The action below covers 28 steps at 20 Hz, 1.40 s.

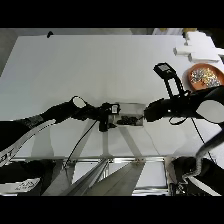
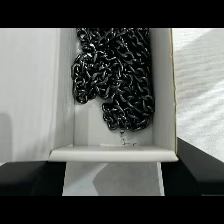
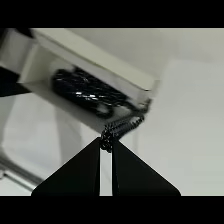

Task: Fold the box and place the chain.

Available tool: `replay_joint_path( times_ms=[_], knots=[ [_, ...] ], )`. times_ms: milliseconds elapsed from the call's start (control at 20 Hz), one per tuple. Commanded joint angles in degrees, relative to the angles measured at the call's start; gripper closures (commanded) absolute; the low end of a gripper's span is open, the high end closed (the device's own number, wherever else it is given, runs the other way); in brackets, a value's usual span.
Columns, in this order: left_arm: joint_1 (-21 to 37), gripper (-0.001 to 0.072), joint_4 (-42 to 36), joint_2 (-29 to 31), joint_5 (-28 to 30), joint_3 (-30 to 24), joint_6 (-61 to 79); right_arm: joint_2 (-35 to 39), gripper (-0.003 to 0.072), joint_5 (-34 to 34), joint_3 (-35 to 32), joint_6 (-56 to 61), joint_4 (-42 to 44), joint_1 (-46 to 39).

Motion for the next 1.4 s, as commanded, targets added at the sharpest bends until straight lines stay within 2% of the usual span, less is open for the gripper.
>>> replay_joint_path(
  times_ms=[0,150,350,750,900,950,1050,1200,1250,1300,1350],
  knots=[
    [0.04,0.0437,0.00,0.04,0.00,0.04,0.02,0.98,0.0671,-6.08,0.07,-0.15,4.20,3.74],
    [0.04,0.0437,0.00,0.04,0.00,0.04,0.02,0.96,0.0670,-10.56,0.07,-0.11,4.20,5.62],
    [0.04,0.0437,0.00,0.04,0.02,0.04,0.02,-0.11,0.0670,-12.90,-0.13,-0.11,3.98,5.84],
    [0.04,0.0437,0.00,0.04,0.02,0.04,0.02,-6.10,0.0666,-12.50,-0.66,-0.15,2.95,5.77],
    [0.04,0.0437,0.00,0.04,0.00,0.04,0.02,-6.10,0.0493,-10.71,0.17,-0.61,1.99,4.50],
    [0.04,0.0437,0.00,0.04,0.00,0.04,0.02,-6.10,0.0486,-9.40,0.92,-1.36,2.03,3.21],
    [0.04,0.0437,0.00,0.04,-0.02,0.04,0.02,-6.10,0.0486,-6.88,3.17,-3.89,2.08,0.44],
    [0.04,0.0437,0.00,0.04,0.00,0.04,0.02,-6.80,0.0495,-8.09,6.86,-8.74,2.54,-3.43],
    [0.04,0.0437,0.00,0.04,0.00,0.04,0.02,-7.54,0.0546,-9.01,7.48,-10.88,2.51,-4.55],
    [0.04,0.0437,0.00,0.04,0.00,0.04,0.02,-8.70,0.0631,-10.03,7.72,-13.33,2.51,-5.62],
    [0.04,0.0437,0.00,0.04,0.00,0.04,0.02,-10.40,0.0670,-11.17,7.74,-16.17,2.49,-6.75]
  ],
)
